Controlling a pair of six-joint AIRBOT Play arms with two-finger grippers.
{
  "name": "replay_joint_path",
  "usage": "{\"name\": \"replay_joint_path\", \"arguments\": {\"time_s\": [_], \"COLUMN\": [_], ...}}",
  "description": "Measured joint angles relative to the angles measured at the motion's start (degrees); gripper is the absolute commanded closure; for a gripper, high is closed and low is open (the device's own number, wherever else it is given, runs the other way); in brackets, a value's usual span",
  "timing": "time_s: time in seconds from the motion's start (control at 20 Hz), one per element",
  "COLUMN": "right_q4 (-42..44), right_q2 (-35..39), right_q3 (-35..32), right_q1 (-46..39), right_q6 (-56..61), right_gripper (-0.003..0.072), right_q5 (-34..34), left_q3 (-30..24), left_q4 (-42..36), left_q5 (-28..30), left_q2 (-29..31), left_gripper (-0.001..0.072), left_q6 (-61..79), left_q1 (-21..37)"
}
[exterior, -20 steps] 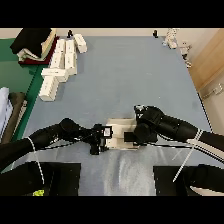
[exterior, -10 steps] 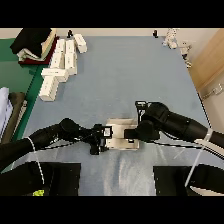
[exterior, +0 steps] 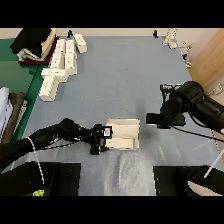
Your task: Fold the box.
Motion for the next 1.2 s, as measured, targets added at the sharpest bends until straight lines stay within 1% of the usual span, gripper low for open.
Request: {"name": "replay_joint_path", "arguments": {"time_s": [0.1,0.2,0.3,0.4,0.55,0.65,0.75,0.9,1.0,1.05,1.2], "right_q4": [7.7,19.4,31.0,42.0,52.3,55.5,57.0,56.3,55.4,54.9,53.6], "right_q2": [-3.2,-7.9,-12.7,-17.6,-22.5,-24.1,-24.9,-24.4,-22.4,-20.7,-14.1], "right_q3": [-0.3,-0.3,0.0,1.1,2.9,3.4,3.7,3.3,1.6,0.2,-5.4], "right_q1": [-7.2,-14.0,-18.7,-21.6,-22.6,-22.2,-20.7,-17.0,-14.1,-12.6,-8.0], "right_q6": [-9.4,-20.7,-31.2,-41.5,-53.6,-59.3,-63.4,-67.7,-70.1,-71.4,-75.4], "right_gripper": [0.0683,0.0683,0.0684,0.0684,0.0684,0.0683,0.0683,0.0683,0.0683,0.0683,0.0683], "right_q5": [4.2,8.0,9.4,8.7,2.5,-1.4,-4.8,-6.4,-5.3,-3.6,4.2], "left_q3": [0.0,0.0,0.0,0.0,0.0,0.0,0.0,0.0,0.0,0.0,0.0], "left_q4": [0.0,0.0,0.0,0.0,0.0,0.0,0.0,0.0,0.0,0.0,0.0], "left_q5": [0.0,0.0,0.0,0.0,0.0,0.0,0.0,0.0,0.0,0.0,0.0], "left_q2": [0.0,0.0,0.0,0.0,0.0,0.0,0.0,0.0,0.0,0.0,0.0], "left_gripper": [0.0301,0.0300,0.0300,0.0300,0.0300,0.0300,0.0300,0.0301,0.0300,0.0300,0.0301], "left_q6": [0.0,0.0,0.0,0.0,0.0,0.0,0.0,0.0,0.0,0.0,0.0], "left_q1": [0.0,0.0,0.0,0.0,0.0,0.0,0.0,0.0,0.0,0.0,0.0]}}
